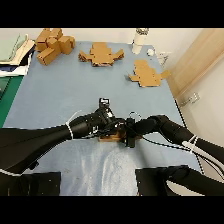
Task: Fold the box.
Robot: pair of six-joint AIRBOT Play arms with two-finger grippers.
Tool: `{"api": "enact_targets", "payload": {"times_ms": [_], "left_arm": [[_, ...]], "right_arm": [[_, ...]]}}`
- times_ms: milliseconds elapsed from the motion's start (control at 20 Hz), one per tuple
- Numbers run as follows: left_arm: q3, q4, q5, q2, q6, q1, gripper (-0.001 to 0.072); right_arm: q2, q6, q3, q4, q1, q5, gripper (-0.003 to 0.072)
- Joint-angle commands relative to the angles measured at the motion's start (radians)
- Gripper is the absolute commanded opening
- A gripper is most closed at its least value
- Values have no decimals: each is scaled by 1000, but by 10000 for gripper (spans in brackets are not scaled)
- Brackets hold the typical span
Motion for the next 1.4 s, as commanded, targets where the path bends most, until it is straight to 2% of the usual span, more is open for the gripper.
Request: {"api": "enact_targets", "payload": {"times_ms": [0,350,400,450,500,600,800,1150,1350], "left_arm": [[3,-8,26,-5,2,-1,14],[3,-32,13,-5,16,-1,16],[3,-50,14,-5,39,-1,150],[3,-65,9,-4,40,3,466],[3,-68,-3,-4,39,5,518],[3,-68,-35,2,40,14,518],[4,-84,-35,27,44,39,518],[4,-258,-42,37,161,130,518],[4,-425,-76,37,299,205,518]], "right_arm": [[0,-6,0,1,1,3,513],[0,-6,0,1,1,3,512],[0,-6,0,1,1,3,513],[0,-6,0,1,1,3,512],[0,-6,0,1,1,3,512],[0,-6,0,1,1,3,513],[0,-6,0,1,1,3,513],[0,-6,0,1,1,3,513],[0,-6,0,1,1,3,512]]}}
